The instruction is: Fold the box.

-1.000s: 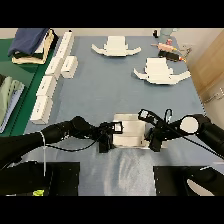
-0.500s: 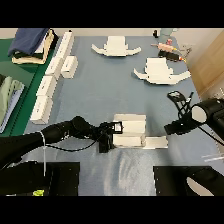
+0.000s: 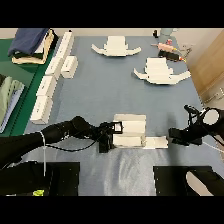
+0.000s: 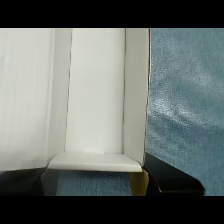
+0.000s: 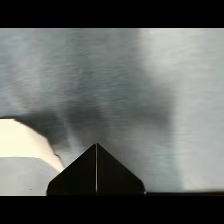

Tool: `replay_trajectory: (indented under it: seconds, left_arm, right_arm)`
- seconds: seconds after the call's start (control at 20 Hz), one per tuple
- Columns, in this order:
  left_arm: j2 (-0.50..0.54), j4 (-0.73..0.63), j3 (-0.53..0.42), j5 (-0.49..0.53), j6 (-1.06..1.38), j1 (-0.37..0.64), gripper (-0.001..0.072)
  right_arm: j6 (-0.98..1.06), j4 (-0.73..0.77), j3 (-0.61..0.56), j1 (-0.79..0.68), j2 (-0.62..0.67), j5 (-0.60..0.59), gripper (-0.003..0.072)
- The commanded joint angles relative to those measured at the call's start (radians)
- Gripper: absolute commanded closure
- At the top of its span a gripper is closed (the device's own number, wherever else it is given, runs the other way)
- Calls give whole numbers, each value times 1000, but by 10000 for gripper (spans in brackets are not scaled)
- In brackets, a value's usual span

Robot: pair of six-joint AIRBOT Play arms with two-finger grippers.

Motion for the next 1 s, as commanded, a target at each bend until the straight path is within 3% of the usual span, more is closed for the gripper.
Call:
replay_trajectory:
  seconds: [0.0, 0.5, 0.8, 0.9, 0.95]
  left_arm:
    - [0, 0, 0, 0, 0, 0, 304]
    - [0, 0, 0, 0, 0, 0, 304]
    - [0, 0, 0, 0, 0, 0, 304]
    - [0, 0, 0, 0, 0, 0, 304]
    - [0, 0, 0, 0, 0, 0, 305]
  right_arm:
    - [-103, 209, -51, -29, -1, -56, 688]
    - [-308, 518, -78, -29, 0, -18, 686]
    - [-336, 562, -78, -27, 0, -18, 685]
    - [-381, 626, -78, -27, 0, -8, 590]
    - [-404, 644, -78, -27, 0, -4, 576]
